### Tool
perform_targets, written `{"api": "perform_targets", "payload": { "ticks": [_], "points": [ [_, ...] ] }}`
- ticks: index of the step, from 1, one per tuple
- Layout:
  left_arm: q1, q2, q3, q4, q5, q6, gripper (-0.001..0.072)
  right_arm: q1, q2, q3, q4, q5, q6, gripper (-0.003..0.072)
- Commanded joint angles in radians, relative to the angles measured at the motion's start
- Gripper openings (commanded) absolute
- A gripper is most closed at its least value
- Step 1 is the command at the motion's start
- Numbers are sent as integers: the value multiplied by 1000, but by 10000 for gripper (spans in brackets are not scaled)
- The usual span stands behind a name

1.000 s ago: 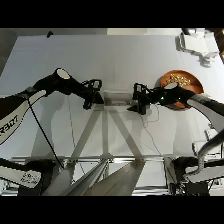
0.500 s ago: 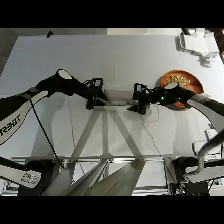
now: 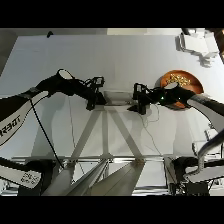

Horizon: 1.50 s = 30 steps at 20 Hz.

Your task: Fold the box and place the chain.

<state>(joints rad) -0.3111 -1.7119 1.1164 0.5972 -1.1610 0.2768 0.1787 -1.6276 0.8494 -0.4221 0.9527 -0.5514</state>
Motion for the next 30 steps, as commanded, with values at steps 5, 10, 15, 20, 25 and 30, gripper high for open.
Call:
{"api": "perform_targets", "payload": {
  "ticks": [5, 10, 15, 20, 25, 30],
  "points": [
    [2, 165, 0, 219, -21, -233, 7, 1, 0, 0, 0, 1, 1, 395],
    [43, 333, 0, 391, 29, -592, 7, 1, 0, 0, 0, 1, 1, 395],
    [163, 380, -3, 442, 32, -1019, 7, 1, 0, 0, 0, 1, 1, 395],
    [194, 377, -123, 712, 148, -1500, 7, 1, 0, 0, 0, 1, 1, 395],
    [171, 304, -223, 471, 149, -1463, 6, 1, 0, 0, 0, 1, 1, 395],
    [75, 248, -226, 327, 256, -1459, 6, 1, 0, 0, 0, 1, 1, 395]
  ]
}}
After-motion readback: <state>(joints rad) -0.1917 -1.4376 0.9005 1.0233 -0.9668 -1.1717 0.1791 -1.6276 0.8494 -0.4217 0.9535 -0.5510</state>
